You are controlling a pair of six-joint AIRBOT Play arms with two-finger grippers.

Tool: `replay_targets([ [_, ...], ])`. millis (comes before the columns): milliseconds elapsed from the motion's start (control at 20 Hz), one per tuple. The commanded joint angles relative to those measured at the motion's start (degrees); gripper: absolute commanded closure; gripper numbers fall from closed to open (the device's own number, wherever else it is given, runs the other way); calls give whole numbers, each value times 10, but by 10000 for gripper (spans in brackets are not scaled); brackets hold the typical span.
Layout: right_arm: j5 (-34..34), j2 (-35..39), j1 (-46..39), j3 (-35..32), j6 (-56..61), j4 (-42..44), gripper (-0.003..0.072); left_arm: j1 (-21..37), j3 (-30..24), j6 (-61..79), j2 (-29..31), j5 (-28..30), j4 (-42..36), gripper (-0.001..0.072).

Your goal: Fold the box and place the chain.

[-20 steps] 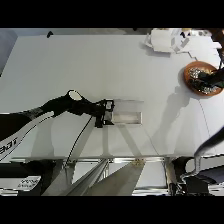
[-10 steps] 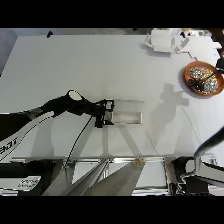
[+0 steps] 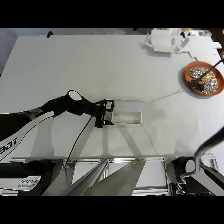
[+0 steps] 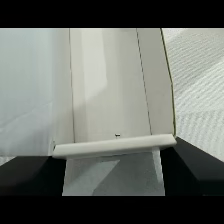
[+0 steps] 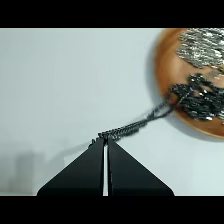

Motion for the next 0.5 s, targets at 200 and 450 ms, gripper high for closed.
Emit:
replay_targets([
  [200,75,106,49,0,-57,192,670,0,0,0,0,0,0,503],
  [450,88,115,241,0,-56,130,670,0,0,0,0,0,0,503],
])
